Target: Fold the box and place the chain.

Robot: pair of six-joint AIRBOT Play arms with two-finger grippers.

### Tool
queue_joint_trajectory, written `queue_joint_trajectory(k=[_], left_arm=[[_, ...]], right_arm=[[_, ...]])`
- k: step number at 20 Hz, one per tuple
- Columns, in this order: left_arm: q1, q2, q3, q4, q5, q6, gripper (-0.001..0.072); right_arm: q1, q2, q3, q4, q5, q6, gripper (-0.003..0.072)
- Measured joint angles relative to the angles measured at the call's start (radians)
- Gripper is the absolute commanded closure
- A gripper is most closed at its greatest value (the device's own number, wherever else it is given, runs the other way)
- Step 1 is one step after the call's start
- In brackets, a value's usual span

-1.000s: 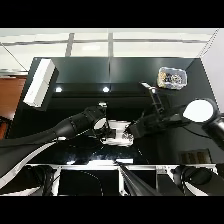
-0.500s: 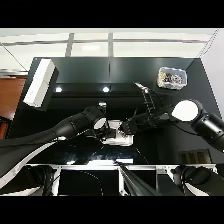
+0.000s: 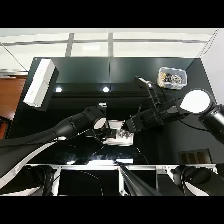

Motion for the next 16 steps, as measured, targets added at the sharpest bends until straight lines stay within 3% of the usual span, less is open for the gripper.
queue_joint_trajectory(k=[6,7,8,9,12,16], left_arm=[[0.0,0.0,0.0,0.006,-0.003,0.0,0.0685],[0.0,-0.001,0.0,0.006,-0.003,0.0,0.0685],[0.0,-0.001,0.0,0.007,-0.004,0.0,0.0685],[0.0,-0.001,0.0,0.008,-0.004,0.0,0.0685],[0.0,-0.001,0.0,0.01,-0.005,0.0,0.0685],[0.0,-0.001,0.0,0.005,-0.006,-0.024,0.0686]], right_arm=[[0.017,-0.002,-0.018,-0.052,-0.029,0.012,0.0663],[0.027,-0.002,-0.03,-0.056,-0.047,0.015,0.0531],[0.036,-0.003,-0.043,-0.066,-0.061,0.018,0.0333],[0.042,-0.004,-0.053,-0.071,-0.075,0.024,0.0306],[0.022,0.007,-0.069,-0.087,-0.075,0.031,0.0313],[-0.122,0.08,-0.077,-0.134,-0.014,0.026,0.0313]])
